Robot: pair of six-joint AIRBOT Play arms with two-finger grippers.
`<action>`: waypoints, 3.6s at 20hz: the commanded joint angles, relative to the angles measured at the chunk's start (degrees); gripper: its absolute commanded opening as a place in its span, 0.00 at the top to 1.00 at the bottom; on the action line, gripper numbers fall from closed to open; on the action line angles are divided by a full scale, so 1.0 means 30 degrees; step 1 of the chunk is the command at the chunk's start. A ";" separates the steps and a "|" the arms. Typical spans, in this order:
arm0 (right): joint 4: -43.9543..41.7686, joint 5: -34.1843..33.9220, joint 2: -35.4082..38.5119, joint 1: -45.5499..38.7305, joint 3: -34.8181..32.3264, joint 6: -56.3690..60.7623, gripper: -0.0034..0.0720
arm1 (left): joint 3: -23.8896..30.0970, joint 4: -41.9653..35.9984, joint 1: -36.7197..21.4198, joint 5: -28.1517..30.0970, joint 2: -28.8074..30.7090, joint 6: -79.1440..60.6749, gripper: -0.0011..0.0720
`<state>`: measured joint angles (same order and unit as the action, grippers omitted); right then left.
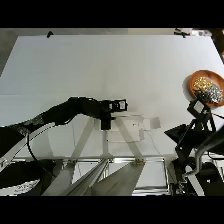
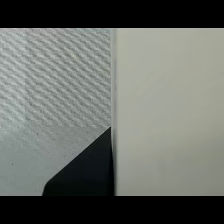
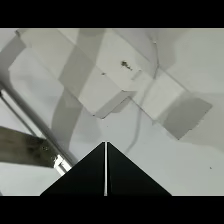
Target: Fold the box and place the chain.
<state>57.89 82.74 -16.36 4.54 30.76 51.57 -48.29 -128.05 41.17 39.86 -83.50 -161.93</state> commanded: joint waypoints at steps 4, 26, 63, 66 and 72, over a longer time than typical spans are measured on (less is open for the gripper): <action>0.2390 -0.2477 0.0007 0.5574 -0.0007 -0.1370 0.94 | -0.0015 0.0000 0.0000 0.0007 0.0007 -0.0007 0.97; 0.6965 -1.3442 0.0007 1.4455 -0.6295 -0.4007 0.93 | -0.0015 0.0000 0.0000 0.0000 0.0007 -0.0007 0.97; -0.1217 -2.0458 -0.6834 1.1067 -0.8706 -1.5591 0.02 | -0.0015 0.0000 0.0000 0.0000 0.0007 -0.0007 0.97; -0.1209 -2.0648 -0.6834 1.1067 -0.8706 -1.5147 0.02 | -0.0015 0.0000 0.0000 0.0007 0.0007 -0.0007 0.97; -0.1217 -2.2250 -0.6834 1.1067 -0.8692 -1.3763 0.03 | -0.0015 0.0000 0.0000 0.0007 0.0007 -0.0007 0.97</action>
<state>54.15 17.98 -36.75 37.76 4.67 8.05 -48.29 -127.94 41.12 39.70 -83.48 -161.86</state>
